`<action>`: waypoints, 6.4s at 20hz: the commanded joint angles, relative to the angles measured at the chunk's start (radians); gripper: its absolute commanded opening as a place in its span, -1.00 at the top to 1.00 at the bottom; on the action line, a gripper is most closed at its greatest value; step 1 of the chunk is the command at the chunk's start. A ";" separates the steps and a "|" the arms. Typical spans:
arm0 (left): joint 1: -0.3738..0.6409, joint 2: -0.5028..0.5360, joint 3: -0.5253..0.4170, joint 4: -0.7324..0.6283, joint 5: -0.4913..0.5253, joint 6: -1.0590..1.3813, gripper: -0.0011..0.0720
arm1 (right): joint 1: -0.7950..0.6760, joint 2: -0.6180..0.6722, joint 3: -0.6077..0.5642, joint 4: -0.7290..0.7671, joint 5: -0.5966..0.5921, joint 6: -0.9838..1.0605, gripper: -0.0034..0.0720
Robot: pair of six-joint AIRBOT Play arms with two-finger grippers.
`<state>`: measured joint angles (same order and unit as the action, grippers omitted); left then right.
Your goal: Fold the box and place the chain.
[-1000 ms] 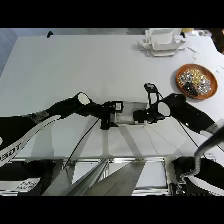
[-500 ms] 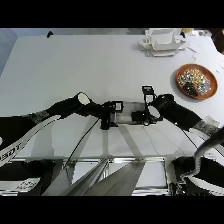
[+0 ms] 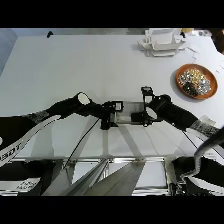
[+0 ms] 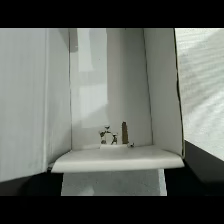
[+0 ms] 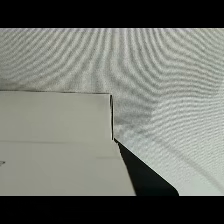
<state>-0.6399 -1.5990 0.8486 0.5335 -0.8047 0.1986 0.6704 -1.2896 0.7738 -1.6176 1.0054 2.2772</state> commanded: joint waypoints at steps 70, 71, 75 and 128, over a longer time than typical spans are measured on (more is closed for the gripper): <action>0.000 0.000 0.000 0.002 0.000 0.003 0.23 | -0.959 -0.230 0.408 -0.052 -0.003 -0.703 0.20; 0.000 0.000 0.000 0.002 0.000 0.003 0.23 | -0.959 -0.237 0.408 -0.049 0.000 -0.702 0.21; 0.000 0.000 0.000 0.002 0.000 0.003 0.23 | -0.959 -0.269 0.408 -0.050 0.004 -0.675 0.29; 0.000 0.000 0.000 0.001 0.000 0.003 0.23 | -0.639 0.845 0.408 0.331 0.151 -0.898 0.87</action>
<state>-0.6399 -1.5990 0.8486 0.5346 -0.8047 0.2008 0.0196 -0.4526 1.1820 -1.2976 1.1343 1.3788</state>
